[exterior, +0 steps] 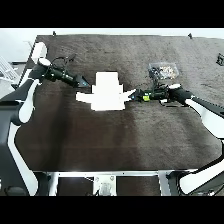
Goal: Fold the box and place the chain.
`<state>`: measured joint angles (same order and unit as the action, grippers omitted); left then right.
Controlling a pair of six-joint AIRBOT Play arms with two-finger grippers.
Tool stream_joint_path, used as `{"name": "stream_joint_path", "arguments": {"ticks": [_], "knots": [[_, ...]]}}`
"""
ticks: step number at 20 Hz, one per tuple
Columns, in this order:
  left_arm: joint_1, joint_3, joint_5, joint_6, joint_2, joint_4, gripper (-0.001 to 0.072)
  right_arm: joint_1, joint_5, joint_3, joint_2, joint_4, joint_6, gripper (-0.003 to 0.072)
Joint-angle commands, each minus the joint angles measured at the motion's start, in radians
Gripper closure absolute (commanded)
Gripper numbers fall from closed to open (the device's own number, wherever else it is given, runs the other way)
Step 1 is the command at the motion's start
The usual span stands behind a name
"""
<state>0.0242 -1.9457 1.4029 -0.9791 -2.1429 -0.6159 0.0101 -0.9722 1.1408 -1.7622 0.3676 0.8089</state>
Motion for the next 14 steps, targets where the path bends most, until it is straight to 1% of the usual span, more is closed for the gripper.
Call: {"name": "stream_joint_path", "arguments": {"ticks": [1,4,6,7,11,14], "knots": [[0.015,-0.079,-0.01,-0.034,-0.067,-0.013,0.0251,0.001,0.0,0.001,0.0,0.0,-0.002,0.0676],[0.019,-0.079,-0.032,-0.01,-0.074,-0.003,0.0251,0.001,0.0,0.001,0.0,0.0,-0.009,0.0676],[0.028,-0.079,-0.022,0.025,-0.075,0.021,0.0225,0.001,0.0,0.001,0.0,0.0,-0.009,0.0676],[0.037,-0.079,-0.024,0.044,-0.075,0.026,0.0224,0.001,0.0,0.001,0.0,0.0,-0.009,0.0676],[0.071,-0.079,-0.077,0.082,-0.075,0.027,0.0225,0.001,0.0,0.001,0.0,0.0,-0.009,0.0676],[0.084,-0.079,-0.096,0.09,-0.075,0.007,0.0225,0.001,0.0,0.001,0.0,0.0,-0.024,0.0675]]}}
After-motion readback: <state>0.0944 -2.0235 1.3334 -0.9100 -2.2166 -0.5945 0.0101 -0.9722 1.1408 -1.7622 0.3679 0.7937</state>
